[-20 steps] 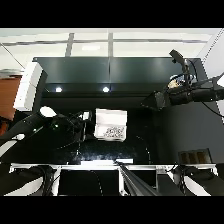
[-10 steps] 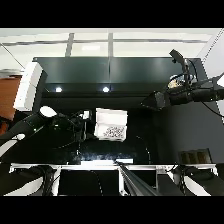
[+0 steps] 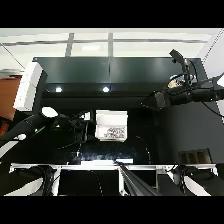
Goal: Fold the box and place the chain.
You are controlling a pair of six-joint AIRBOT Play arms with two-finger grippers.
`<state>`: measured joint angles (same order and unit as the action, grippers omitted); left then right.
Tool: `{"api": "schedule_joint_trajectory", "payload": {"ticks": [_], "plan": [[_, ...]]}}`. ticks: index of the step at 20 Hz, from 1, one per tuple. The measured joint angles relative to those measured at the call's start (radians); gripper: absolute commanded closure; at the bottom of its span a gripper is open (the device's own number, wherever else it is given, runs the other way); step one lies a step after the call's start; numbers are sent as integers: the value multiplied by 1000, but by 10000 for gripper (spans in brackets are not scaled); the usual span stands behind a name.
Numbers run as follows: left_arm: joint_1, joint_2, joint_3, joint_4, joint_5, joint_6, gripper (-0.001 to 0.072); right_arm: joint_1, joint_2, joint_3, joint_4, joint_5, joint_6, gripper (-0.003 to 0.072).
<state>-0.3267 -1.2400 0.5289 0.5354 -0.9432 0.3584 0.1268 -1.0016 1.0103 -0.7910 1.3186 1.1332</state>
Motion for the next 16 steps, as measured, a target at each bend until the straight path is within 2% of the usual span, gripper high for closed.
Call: {"api": "schedule_joint_trajectory", "payload": {"ticks": [9,11,13,14,15,16], "plan": [[-59,-2,0,48,90,-72,2,0,0,0,0,0,0,3],[-61,-2,0,52,94,-77,88,0,0,0,0,0,0,3],[-63,-2,0,55,95,-78,112,0,0,0,0,0,0,3],[-63,-2,0,55,95,-78,157,0,0,0,0,0,0,3],[-63,-1,0,56,94,-78,273,0,0,0,0,0,0,3],[-63,-2,0,56,95,-78,309,0,0,0,0,0,0,3]]}}
